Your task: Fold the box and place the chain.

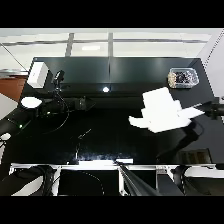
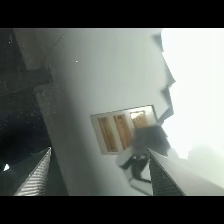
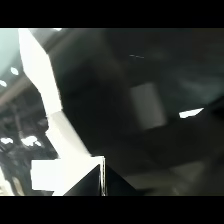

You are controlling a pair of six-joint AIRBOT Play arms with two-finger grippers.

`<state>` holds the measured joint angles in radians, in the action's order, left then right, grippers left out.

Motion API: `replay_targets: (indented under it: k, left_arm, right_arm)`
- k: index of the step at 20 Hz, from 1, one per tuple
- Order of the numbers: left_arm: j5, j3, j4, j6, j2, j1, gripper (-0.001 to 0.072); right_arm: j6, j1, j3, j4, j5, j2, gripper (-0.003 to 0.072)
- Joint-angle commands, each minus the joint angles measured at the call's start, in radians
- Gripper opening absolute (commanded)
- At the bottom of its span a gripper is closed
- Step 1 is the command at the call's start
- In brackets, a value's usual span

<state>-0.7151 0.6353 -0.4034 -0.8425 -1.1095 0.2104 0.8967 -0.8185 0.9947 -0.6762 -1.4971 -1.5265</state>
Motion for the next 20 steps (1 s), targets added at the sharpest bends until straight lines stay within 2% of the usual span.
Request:
replay_targets:
  k: [1, 5, 7, 10, 13, 18, 20]
  left_arm:
    - [-0.004, 0.000, 0.005, -0.001, 0.000, 0.001, 0.0705]
    - [-0.001, 0.000, 0.003, 0.001, 0.000, 0.001, 0.0705]
    - [-0.004, 0.000, 0.003, 0.001, -0.001, 0.001, 0.0705]
    - [-0.005, 0.000, -0.003, 0.000, -0.006, 0.001, 0.0705]
    - [-0.056, 0.000, -0.004, -0.050, -0.044, -0.012, 0.0703]
    - [-0.299, 0.000, 0.008, -0.079, -0.171, -0.121, 0.0704]
    - [-0.387, 0.000, 0.085, 0.017, -0.256, -0.127, 0.0704]
  right_arm:
    - [-0.013, 0.172, -0.205, 0.160, 0.198, 0.146, 0.0029]
    - [-0.033, 0.407, -0.475, 0.254, 0.468, 0.481, 0.0029]
    - [-0.116, 0.502, -0.599, 0.325, 0.531, 0.649, 0.0029]
    - [-0.232, 0.627, -0.746, 0.389, 0.551, 0.850, 0.0030]
    - [-0.231, 0.680, -0.777, 0.390, 0.573, 0.904, 0.0030]
    - [-0.230, 0.680, -0.777, 0.388, 0.592, 0.904, 0.0030]
    - [-0.227, 0.680, -0.777, 0.389, 0.589, 0.904, 0.0029]
